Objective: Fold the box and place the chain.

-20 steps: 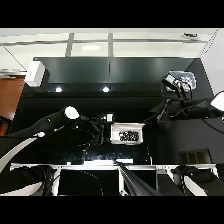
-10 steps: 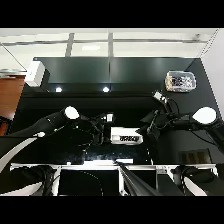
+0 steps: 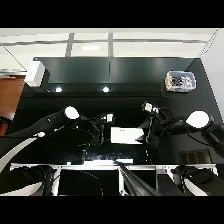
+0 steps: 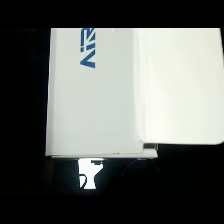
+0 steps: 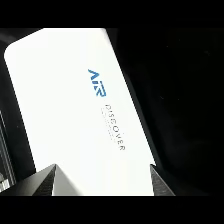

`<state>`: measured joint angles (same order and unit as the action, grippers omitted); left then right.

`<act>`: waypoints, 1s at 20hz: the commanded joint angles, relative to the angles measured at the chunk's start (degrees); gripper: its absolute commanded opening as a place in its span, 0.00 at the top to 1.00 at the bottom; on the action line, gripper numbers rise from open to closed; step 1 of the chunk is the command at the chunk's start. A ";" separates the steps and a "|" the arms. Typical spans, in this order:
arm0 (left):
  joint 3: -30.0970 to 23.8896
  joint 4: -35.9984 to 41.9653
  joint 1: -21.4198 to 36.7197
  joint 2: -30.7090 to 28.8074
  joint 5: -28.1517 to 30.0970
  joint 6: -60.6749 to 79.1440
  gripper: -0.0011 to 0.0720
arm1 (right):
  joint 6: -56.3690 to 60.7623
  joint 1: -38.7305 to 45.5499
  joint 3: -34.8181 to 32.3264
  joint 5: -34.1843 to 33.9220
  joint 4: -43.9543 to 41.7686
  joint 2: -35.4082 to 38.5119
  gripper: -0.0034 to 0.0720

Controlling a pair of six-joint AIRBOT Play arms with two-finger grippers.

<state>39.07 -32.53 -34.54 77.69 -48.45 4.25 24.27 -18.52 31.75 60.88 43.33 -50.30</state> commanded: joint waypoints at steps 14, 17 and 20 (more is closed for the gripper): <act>-0.02 -0.02 0.00 0.04 -0.02 0.00 0.56 | 1.88 -1.60 0.24 -5.99 3.67 0.00 0.00; -0.02 -0.04 0.00 0.04 -0.02 0.00 0.56 | 2.34 -1.62 0.20 -5.42 3.61 0.00 0.13; -0.02 -0.04 0.00 0.04 -0.02 0.00 0.56 | 2.32 -1.62 0.20 -5.40 3.02 -0.02 0.38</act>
<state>39.07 -32.53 -34.54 77.71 -48.45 4.12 26.39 -20.12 31.97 55.59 46.78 -50.30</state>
